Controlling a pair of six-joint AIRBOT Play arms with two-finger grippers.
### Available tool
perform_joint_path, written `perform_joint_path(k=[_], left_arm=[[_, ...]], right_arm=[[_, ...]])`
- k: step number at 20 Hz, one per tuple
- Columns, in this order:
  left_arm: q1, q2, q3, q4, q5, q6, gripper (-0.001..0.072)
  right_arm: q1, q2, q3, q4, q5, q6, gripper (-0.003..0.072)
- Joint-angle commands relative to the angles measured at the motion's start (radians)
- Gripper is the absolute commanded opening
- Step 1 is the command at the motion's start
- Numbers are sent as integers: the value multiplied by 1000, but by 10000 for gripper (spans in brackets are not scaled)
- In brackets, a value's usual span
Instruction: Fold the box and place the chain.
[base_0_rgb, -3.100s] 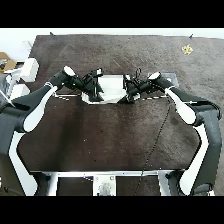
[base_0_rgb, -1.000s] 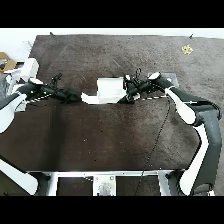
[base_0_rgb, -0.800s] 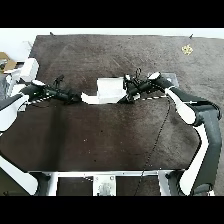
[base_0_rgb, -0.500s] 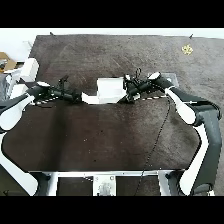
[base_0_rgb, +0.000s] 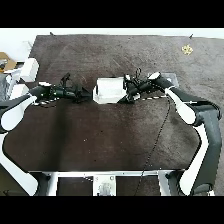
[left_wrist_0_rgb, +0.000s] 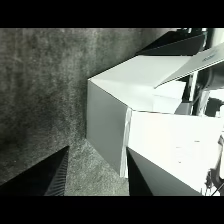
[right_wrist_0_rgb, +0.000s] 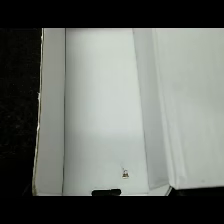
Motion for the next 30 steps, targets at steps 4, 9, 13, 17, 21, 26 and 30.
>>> perform_joint_path(k=[4,9,13,17,21,26,30], left_arm=[[-13,1,26,0,-18,4,329],[-60,1,105,34,-19,-14,329],[-89,1,154,119,-24,-122,329],[-126,1,238,270,-39,-261,329],[-182,1,328,430,-41,-408,329],[-244,1,398,576,-31,-569,329],[-288,1,430,695,-16,-654,331]], right_arm=[[1,-1,0,0,0,0,448],[1,-1,0,0,1,0,448],[1,-1,0,0,0,0,449],[1,-1,0,0,0,0,448],[1,-1,0,0,0,0,448],[1,-1,0,0,0,0,448],[1,-1,0,0,0,0,448]])
